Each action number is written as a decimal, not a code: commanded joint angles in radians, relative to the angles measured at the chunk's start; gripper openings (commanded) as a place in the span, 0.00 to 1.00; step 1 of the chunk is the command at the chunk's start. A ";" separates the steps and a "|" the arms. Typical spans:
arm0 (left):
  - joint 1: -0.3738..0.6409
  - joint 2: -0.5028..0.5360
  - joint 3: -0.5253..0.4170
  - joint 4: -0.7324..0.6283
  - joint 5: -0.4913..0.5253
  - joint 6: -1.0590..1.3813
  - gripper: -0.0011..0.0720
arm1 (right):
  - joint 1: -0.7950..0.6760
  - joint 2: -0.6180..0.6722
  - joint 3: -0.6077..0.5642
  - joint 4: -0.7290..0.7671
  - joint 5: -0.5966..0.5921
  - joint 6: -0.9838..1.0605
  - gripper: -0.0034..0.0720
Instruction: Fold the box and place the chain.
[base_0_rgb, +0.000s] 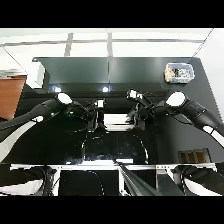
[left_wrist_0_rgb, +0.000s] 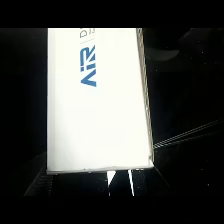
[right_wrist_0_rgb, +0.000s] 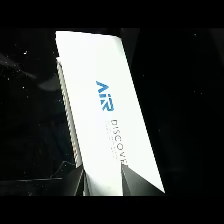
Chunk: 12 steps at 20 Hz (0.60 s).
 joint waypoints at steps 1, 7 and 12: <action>0.000 0.000 0.000 0.000 0.000 0.000 0.67 | 0.000 -0.001 0.000 -0.041 0.001 0.027 0.40; 0.000 0.000 0.000 0.000 0.000 0.000 0.67 | 0.000 -0.001 -0.026 -0.055 -0.007 0.034 0.45; 0.000 0.000 0.000 0.000 0.000 0.000 0.67 | 0.000 0.008 -0.017 -0.052 -0.010 0.075 0.70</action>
